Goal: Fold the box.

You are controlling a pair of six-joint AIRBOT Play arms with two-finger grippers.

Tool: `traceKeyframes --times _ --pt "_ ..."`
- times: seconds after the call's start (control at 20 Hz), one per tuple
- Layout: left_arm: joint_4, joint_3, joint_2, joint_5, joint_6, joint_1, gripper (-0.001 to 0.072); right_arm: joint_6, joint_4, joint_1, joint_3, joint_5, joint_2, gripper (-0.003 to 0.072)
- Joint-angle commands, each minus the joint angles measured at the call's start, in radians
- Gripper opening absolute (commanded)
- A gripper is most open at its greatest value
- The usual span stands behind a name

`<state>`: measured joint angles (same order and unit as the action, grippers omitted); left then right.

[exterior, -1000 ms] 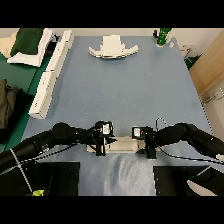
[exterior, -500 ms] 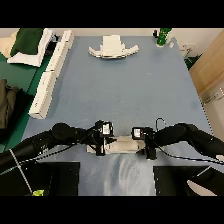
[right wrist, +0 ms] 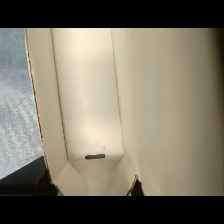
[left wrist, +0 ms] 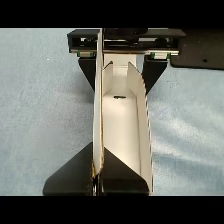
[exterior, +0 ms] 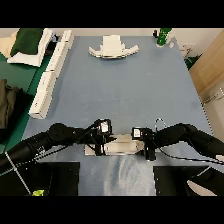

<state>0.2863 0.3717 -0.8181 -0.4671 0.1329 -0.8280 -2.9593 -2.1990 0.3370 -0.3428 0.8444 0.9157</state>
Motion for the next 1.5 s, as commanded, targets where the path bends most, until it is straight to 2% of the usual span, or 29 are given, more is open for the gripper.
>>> traceKeyframes --times 0.0,0.2,0.55,0.6,0.65,0.7,0.8,0.85,1.0,1.1,1.15,1.2,1.25,1.3,1.35,1.45 --pt "0.005 0.000 -0.034 0.003 -0.019 0.000 0.0017 0.000 0.003 -0.001 -0.001 -0.004 -0.001 0.0515" --pt "0.004 0.000 -0.092 0.003 -0.019 0.000 0.0016 0.000 0.004 -0.001 -0.001 -0.004 -0.001 0.0514" --pt "0.002 0.001 -0.092 -0.041 -0.022 0.000 0.0019 0.000 0.004 -0.001 -0.001 -0.004 -0.001 0.0514" --pt "0.002 0.001 -0.092 -0.040 -0.022 0.000 0.0116 0.000 0.003 -0.001 -0.001 -0.005 -0.001 0.0514" --pt "0.001 0.001 -0.092 -0.031 -0.030 0.000 0.0401 0.000 0.003 -0.001 -0.001 -0.004 -0.001 0.0515" --pt "0.002 0.001 -0.087 -0.024 -0.071 0.000 0.0492 0.000 0.003 -0.001 -0.001 -0.004 -0.001 0.0514" --pt "0.030 0.001 -0.055 -0.022 -0.165 0.000 0.0493 0.000 0.004 -0.001 -0.001 -0.004 -0.001 0.0514" --pt "0.088 0.001 -0.026 -0.023 -0.236 0.000 0.0494 0.000 0.004 -0.001 -0.001 -0.004 -0.001 0.0514" --pt "0.421 0.001 0.098 -0.061 -0.628 0.001 0.0494 0.000 0.004 -0.001 -0.001 -0.004 -0.001 0.0514" --pt "0.694 0.001 0.211 -0.166 -1.005 0.000 0.0492 0.000 0.003 -0.001 -0.001 -0.004 -0.001 0.0515" --pt "0.787 0.001 0.262 -0.241 -1.172 0.000 0.0484 0.000 0.003 -0.001 -0.001 -0.004 -0.001 0.0515" --pt "0.844 0.001 0.307 -0.334 -1.314 0.000 0.0331 0.000 0.003 -0.001 -0.001 -0.004 -0.001 0.0515" --pt "0.858 0.001 0.350 -0.443 -1.425 0.000 0.0006 0.000 0.003 -0.001 -0.001 -0.004 -0.001 0.0514" --pt "0.836 0.000 0.378 -0.515 -1.512 -0.002 0.0015 0.000 0.003 -0.001 -0.001 -0.004 -0.001 0.0515" --pt "0.767 0.000 0.387 -0.530 -1.608 -0.005 0.0014 0.000 0.003 -0.001 -0.001 -0.004 -0.001 0.0514" --pt "0.568 -0.001 0.356 -0.414 -1.662 -0.039 0.0014 0.000 0.003 -0.001 -0.001 -0.004 -0.001 0.0514"
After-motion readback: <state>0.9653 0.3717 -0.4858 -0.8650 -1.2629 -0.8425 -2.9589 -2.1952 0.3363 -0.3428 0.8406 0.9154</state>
